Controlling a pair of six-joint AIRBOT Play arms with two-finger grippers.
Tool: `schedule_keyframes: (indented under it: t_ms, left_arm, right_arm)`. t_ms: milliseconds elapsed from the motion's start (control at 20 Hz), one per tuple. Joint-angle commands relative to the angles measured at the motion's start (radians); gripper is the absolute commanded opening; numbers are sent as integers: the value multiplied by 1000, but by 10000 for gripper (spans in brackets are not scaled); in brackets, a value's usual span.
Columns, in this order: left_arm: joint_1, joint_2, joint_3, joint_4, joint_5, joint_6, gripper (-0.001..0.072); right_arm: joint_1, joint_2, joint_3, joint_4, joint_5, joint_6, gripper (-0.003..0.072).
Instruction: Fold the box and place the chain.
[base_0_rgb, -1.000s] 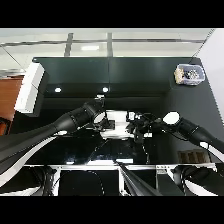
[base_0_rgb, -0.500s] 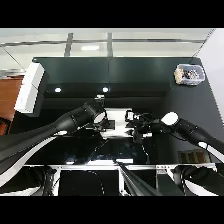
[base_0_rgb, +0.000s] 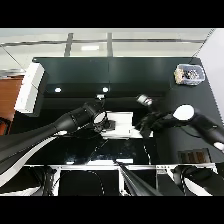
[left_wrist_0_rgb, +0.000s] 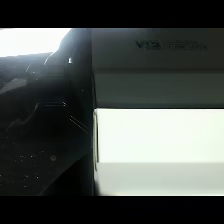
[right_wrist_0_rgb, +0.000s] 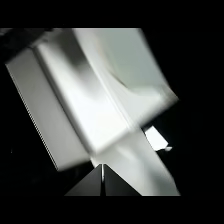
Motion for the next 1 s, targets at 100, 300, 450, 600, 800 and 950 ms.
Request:
schedule_keyframes:
  t_ms: [100, 300, 450, 600, 800, 950]
  left_arm:
    - [0, -1, 1, -3, -1, 0, 26]
    - [0, -1, 1, -3, 0, -1, 26]
    - [0, -1, 1, -3, 0, -1, 26]
    - [0, -1, 1, -3, 0, 0, 26]
    - [0, -1, 1, -3, 0, 0, 26]
    - [0, -1, 1, -3, 0, 0, 26]
  right_arm:
    - [-427, 115, -76, -220, 64, 656, 13]
    - [-568, 64, -218, -46, -59, 669, 12]
    - [-505, -64, -225, 61, 50, 467, 12]
    - [-403, -173, -225, 252, 63, 271, 13]
    - [-304, -223, -206, 458, 41, 92, 13]
    - [-301, -223, -167, 446, 111, 78, 17]
